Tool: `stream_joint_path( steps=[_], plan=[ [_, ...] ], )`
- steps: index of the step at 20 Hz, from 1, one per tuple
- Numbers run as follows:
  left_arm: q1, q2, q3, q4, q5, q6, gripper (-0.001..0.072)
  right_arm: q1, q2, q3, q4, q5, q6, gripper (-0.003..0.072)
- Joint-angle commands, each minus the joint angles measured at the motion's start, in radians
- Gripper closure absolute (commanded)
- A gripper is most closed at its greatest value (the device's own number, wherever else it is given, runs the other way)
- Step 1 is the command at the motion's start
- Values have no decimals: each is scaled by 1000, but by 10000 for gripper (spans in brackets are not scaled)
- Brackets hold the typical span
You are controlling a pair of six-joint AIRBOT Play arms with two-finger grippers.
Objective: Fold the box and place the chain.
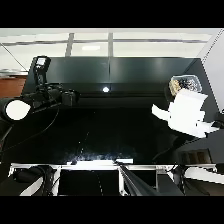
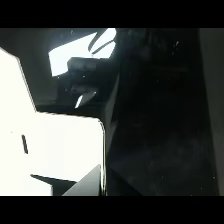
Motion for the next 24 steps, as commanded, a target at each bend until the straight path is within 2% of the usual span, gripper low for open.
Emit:
stream_joint_path(
  steps=[1,4,8,9,11,12,14,17,20,22,24],
  plan=[
    [-1,0,0,-1,0,0,-2,11,8,1,102,58,-55,662],
    [-1,0,0,-1,0,0,-2,61,22,1,224,136,-130,663],
    [-1,0,0,-6,-3,0,-2,185,58,1,342,200,-133,663],
    [-1,0,-2,-21,-5,0,-1,218,67,-1,397,207,-124,662],
    [-1,-10,-3,-50,-8,0,-1,284,85,-44,613,192,-116,662],
    [-1,-20,-3,-60,-13,0,-1,329,95,-80,698,171,-117,663],
    [-1,-46,-3,-60,-24,0,-1,440,134,-161,766,86,-150,663],
    [7,-97,-3,-52,-37,-191,11,601,250,-290,766,-92,-159,663],
    [13,-167,-2,-62,-95,-190,11,725,411,-447,767,-233,-172,663],
    [54,-226,-3,-172,-143,-145,9,782,478,-531,771,-251,-171,663],
    [113,-294,-2,-487,-176,129,9,827,494,-575,797,-272,-171,663]
  ],
)
